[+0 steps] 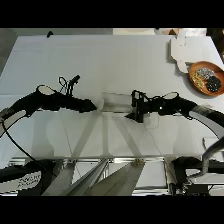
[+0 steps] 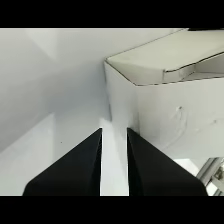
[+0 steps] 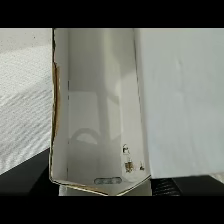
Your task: Fold the box and place the chain.
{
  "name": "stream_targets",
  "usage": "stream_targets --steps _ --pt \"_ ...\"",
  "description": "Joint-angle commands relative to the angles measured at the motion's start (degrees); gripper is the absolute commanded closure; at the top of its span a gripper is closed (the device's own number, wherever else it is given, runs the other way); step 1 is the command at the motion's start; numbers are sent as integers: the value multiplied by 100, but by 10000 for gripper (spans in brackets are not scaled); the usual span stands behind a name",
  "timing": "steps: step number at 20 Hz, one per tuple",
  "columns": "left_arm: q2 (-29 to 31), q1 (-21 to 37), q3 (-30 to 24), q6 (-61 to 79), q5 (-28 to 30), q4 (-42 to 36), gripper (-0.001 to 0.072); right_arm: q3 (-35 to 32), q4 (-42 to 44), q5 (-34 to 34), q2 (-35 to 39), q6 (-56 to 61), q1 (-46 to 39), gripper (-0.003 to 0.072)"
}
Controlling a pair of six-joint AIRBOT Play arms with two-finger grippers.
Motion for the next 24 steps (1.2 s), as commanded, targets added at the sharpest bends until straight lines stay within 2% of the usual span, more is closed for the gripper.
stream_targets --steps 1,3,4,5,8,12,20,24 --pt "4 2 -2 125 -46 -262 531 4 0 2 4 0 4 325" --pt "4 2 -2 125 -48 -275 519 4 0 2 4 0 4 325" --pt "4 4 -2 125 -70 -275 431 4 0 2 4 0 4 325" --pt "4 4 -2 125 -98 -275 374 4 0 2 4 0 4 325" --pt "4 4 -2 278 -142 -352 369 4 0 2 4 0 4 325" --pt "4 4 -2 538 -175 -839 368 4 0 2 4 0 4 325" --pt "0 -114 -2 573 -164 -955 369 4 0 2 4 0 4 325" --pt "-4 -356 -2 573 173 -1043 368 4 0 4 4 0 4 325"
